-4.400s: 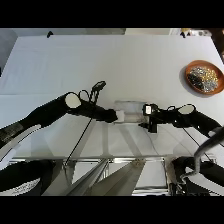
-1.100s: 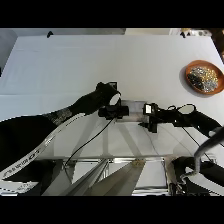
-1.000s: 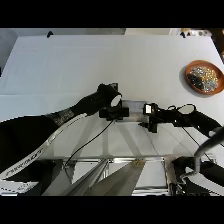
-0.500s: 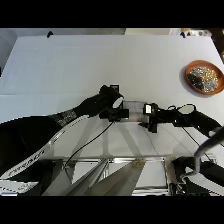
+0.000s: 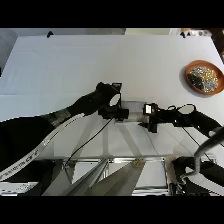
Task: Fold the box and place the chain.
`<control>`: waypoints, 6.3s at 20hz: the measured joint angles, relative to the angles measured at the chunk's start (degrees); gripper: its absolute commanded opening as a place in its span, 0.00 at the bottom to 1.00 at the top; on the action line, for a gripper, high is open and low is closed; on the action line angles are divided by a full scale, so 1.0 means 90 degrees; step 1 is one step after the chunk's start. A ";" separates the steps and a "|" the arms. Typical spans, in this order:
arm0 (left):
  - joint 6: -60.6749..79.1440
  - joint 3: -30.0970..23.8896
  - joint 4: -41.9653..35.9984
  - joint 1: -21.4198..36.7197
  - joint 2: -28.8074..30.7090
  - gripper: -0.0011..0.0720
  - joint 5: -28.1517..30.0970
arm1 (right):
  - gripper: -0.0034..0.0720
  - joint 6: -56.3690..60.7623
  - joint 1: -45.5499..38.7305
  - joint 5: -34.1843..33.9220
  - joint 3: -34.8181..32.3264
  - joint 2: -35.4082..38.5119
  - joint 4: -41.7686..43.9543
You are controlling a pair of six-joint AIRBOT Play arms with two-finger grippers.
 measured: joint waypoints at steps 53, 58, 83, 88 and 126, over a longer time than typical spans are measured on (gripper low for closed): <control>1.6487 -0.3317 -0.6625 0.1970 0.0503 0.97 0.2506 | 0.52 0.0002 0.0000 0.0002 0.0000 0.0000 0.0002; 1.6463 -0.3240 -0.6630 0.1960 0.0432 0.31 0.2480 | 0.52 0.0012 0.0000 -0.0002 0.0000 0.0000 0.0010; 1.6456 -0.3223 -0.6482 0.1894 0.0423 0.30 0.2514 | 0.52 0.0000 0.0000 0.0002 0.0000 0.0000 0.0000; 1.6458 -0.3223 -0.6479 0.1894 0.0420 0.30 0.2514 | 0.57 0.0000 0.0000 0.0005 0.0000 0.0000 0.0002; 1.6434 -0.3220 -0.6482 0.1887 0.0415 0.30 0.2509 | 0.07 0.3053 0.0002 -0.1571 0.0005 0.0381 0.1360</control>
